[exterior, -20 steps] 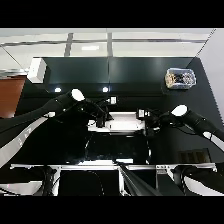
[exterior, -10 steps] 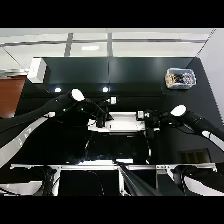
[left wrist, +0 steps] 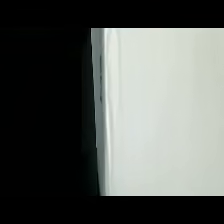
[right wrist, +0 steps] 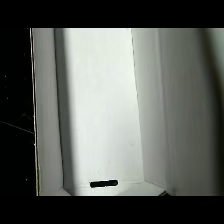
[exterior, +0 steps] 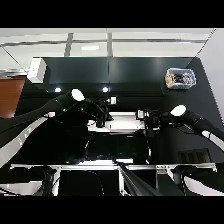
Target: Fold the box and place the chain.
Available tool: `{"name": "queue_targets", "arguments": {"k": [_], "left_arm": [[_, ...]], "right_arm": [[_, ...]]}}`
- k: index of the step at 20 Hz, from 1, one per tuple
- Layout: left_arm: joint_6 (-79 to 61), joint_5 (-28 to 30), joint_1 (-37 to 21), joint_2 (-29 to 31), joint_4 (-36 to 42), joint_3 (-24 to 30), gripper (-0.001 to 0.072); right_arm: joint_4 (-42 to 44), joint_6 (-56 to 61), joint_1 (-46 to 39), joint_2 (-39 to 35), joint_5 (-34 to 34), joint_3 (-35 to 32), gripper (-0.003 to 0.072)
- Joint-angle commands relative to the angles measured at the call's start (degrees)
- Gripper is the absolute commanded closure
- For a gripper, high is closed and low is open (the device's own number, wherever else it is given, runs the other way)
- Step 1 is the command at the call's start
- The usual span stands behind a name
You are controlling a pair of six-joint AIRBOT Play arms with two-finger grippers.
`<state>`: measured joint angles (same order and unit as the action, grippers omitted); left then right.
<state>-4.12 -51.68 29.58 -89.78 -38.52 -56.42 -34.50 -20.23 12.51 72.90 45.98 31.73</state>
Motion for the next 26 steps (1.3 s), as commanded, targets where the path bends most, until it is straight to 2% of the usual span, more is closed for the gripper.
{"name": "queue_targets", "arguments": {"k": [1,2,3,4,5,7,9,10,11,12,13,14,15,17,19,22,23,24,26], "left_arm": [[2.01,-0.04,-0.07,0.31,-0.02,-0.50,0.0550],[5.27,-0.04,-0.09,0.74,-0.26,-1.29,0.0323],[8.57,-0.68,-0.37,1.42,-1.79,-2.45,0.0138],[11.34,-2.73,-0.79,2.27,-4.20,-3.74,0.0066],[15.93,-5.27,-1.36,3.61,-8.20,-5.11,0.0066],[34.01,-10.21,-2.75,7.26,-18.10,-7.26,0.0068],[49.68,-19.28,-4.76,10.67,-27.50,-8.83,0.0074],[54.82,-24.96,-6.01,11.87,-29.66,-8.90,0.0113],[58.55,-31.58,-7.58,12.48,-29.18,-8.76,0.0297],[60.15,-36.04,-9.14,12.57,-24.44,-8.00,0.0644],[59.63,-38.10,-10.64,12.59,-14.47,-5.77,0.0685],[57.94,-37.00,-11.15,12.68,-4.55,-2.78,0.0686],[54.21,-33.24,-10.71,12.66,4.55,0.63,0.0686],[47.65,-19.58,-8.20,12.66,18.58,6.21,0.0686],[41.13,-4.31,-4.20,12.66,26.45,8.04,0.0686],[40.39,18.03,0.68,12.33,23.32,7.10,0.0686],[40.48,20.63,1.14,11.65,20.44,6.38,0.0686],[40.65,20.37,1.05,10.32,16.92,5.18,0.0686],[44.72,16.24,0.79,6.84,9.20,2.54,0.0686]], "right_arm": [[-0.07,0.04,-0.02,0.00,-0.13,-0.02,0.0154],[-0.07,0.04,-0.02,0.00,-0.13,-0.02,0.0155],[-0.09,0.04,-0.02,0.00,-0.13,-0.02,0.0155],[-0.13,0.04,-0.02,0.00,-0.09,-0.02,0.0155],[-0.48,0.04,0.00,0.00,0.20,-0.02,0.0155],[-0.94,0.07,0.00,0.00,0.39,-0.02,0.0156],[-0.94,0.07,0.00,0.00,0.37,-0.02,0.0159],[-1.01,0.04,0.00,0.00,0.46,-0.02,0.0312],[-1.05,0.07,0.00,0.00,0.48,-0.02,0.0413],[-1.05,0.04,0.00,0.00,0.50,-0.02,0.0449],[-1.05,0.07,0.00,0.00,0.48,-0.02,0.0448],[-1.03,0.07,0.00,0.00,0.48,-0.02,0.0449],[-1.03,0.07,0.00,0.00,0.48,-0.02,0.0449],[-1.03,0.07,0.00,0.00,0.46,-0.02,0.0449],[-1.01,0.07,0.00,0.00,0.46,-0.02,0.0449],[-0.98,0.07,0.00,0.00,0.44,-0.02,0.0449],[-0.98,0.07,0.00,0.00,0.44,-0.02,0.0449],[-0.96,0.09,0.00,0.00,0.44,-0.02,0.0449],[-0.96,0.09,0.00,0.00,0.42,-0.02,0.0449]]}}
